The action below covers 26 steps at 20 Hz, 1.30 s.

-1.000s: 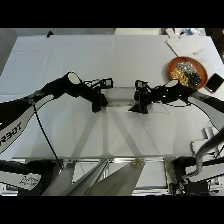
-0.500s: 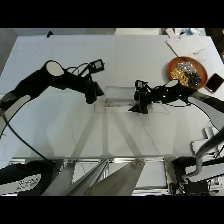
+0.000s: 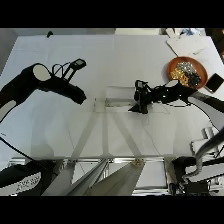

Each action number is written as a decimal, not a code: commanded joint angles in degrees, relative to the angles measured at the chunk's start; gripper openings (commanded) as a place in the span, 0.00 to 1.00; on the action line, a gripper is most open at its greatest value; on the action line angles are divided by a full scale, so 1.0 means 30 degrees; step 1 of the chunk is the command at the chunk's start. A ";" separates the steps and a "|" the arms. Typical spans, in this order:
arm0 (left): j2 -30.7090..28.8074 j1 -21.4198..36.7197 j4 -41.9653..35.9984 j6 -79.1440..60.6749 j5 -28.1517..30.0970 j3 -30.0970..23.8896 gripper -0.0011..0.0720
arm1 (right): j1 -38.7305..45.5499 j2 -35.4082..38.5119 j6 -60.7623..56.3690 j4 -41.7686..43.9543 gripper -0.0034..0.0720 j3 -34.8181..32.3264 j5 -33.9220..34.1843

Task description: Fold the box and place the chain.

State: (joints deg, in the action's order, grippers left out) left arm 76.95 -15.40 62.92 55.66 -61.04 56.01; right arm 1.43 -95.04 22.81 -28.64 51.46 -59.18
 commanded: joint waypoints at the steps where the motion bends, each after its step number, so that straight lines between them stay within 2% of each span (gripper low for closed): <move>1: 0.0423 0.0095 0.0874 0.3395 0.1297 -0.1858 0.02 | 0.0000 -0.0007 0.0000 0.0000 0.59 0.0007 -0.0007; 7: 0.1530 -0.0066 -0.3359 0.3563 0.2922 -0.2193 0.02 | 0.0000 -0.0007 0.0000 0.0000 0.59 0.0007 -0.0007; 12: 0.2251 -0.1173 -0.3410 0.4830 0.4153 -0.2193 0.02 | 0.0000 -0.0007 0.0000 0.0000 0.59 0.0007 -0.0007; 16: 0.2725 -0.2127 -0.3402 0.4830 0.4379 -0.2193 0.02 | 0.0000 -0.0007 0.0000 0.0000 0.59 0.0007 -0.0007; 21: 0.2186 -0.2193 -0.3606 0.4809 0.4510 -0.2186 0.02 | 0.0000 -0.0007 0.0000 0.0000 0.59 0.0007 -0.0007; 26: 0.1865 -0.2120 -0.5158 0.4583 0.4779 -0.2186 0.02 | 0.0000 -0.0007 -0.0007 0.0000 0.59 0.0015 -0.0007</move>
